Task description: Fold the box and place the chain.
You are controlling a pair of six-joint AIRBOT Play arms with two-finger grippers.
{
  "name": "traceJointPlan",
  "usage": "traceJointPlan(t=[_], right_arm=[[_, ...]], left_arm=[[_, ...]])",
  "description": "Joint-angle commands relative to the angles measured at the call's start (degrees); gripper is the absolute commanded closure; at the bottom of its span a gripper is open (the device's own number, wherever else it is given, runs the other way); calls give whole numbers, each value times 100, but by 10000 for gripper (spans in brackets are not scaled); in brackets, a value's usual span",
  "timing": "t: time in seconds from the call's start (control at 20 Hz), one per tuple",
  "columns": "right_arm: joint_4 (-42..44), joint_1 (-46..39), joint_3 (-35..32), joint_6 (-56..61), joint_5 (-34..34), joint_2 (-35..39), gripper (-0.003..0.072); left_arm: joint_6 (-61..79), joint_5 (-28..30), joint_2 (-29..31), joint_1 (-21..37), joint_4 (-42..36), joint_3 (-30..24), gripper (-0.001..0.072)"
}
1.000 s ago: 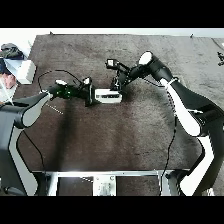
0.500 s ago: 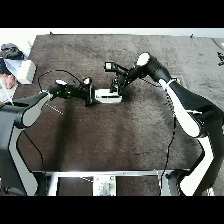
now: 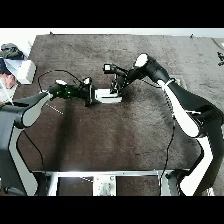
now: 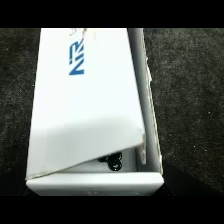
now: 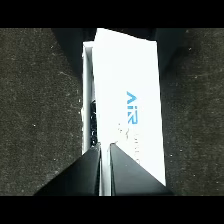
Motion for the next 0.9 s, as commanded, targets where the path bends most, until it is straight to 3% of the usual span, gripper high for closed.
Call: traceJointPlan(t=[0.0, 0.2, 0.25, 0.3, 0.45, 0.7, 0.75, 0.85], right_arm=[[-42, 28, -2, 68, 142, -44, 581], [-44, 79, -98, 85, 363, -59, 580], [-42, 76, -166, 85, 343, -59, 547], [-42, 76, -210, 87, 343, -59, 415], [13, 50, -214, 85, 345, -26, 412], [994, -304, -208, 85, 299, 254, 413], [1150, -374, -208, 87, 299, 269, 424], [1331, -444, -214, 177, 302, 236, 702]], left_arm=[[7, -4, 2, 0, 4, 2, 236], [7, -4, 2, 0, 4, 2, 236], [7, -4, 2, 0, 4, 2, 236], [7, -4, 2, 0, 4, 2, 236], [7, -4, 2, 0, 4, 2, 236], [7, -4, 2, 0, 4, 2, 236], [7, -4, 2, 0, 4, 2, 236], [7, -4, 2, 0, 4, 2, 236]])
